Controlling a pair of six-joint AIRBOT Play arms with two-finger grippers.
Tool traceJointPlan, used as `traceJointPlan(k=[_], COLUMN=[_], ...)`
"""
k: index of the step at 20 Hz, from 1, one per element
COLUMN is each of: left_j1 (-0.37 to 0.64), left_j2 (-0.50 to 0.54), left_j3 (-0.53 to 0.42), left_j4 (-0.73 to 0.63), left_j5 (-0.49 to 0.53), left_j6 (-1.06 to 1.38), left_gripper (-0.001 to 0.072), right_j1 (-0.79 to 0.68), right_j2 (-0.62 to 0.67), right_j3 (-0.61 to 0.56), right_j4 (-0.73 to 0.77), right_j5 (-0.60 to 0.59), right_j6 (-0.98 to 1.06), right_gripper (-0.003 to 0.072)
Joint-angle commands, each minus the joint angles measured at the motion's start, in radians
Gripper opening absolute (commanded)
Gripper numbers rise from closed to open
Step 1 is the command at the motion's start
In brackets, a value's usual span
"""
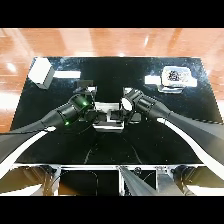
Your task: Fold the box and place the chain.
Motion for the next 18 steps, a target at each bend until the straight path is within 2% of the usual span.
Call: traceJointPlan(k=[1, 10, 11, 12, 18], left_j1=[-0.001, -0.001, -0.001, -0.001, -0.001], left_j2=[0.000, 0.000, 0.000, 0.000, 0.000], left_j3=[0.000, 0.000, 0.000, 0.000, 0.000], left_j4=[-0.001, -0.003, -0.003, -0.003, -0.003], left_j5=[0.001, 0.001, 0.001, 0.001, 0.006], left_j6=[0.001, 0.000, 0.000, 0.001, 0.001], left_gripper=[0.0020, 0.0020, 0.0020, 0.0020, 0.0020], right_j1=[-0.015, -0.021, -0.021, -0.021, -0.021], right_j2=[-0.005, -0.005, -0.005, -0.005, -0.005], right_j3=[0.001, 0.001, 0.001, 0.001, 0.001], right_j4=[0.007, 0.008, 0.008, 0.019, 0.060], right_j5=[-0.016, -0.018, -0.018, -0.018, -0.029], right_j6=[0.002, -0.012, -0.019, -0.051, -0.089], right_gripper=[0.0301, 0.0301, 0.0251, 0.0018, 0.0032])
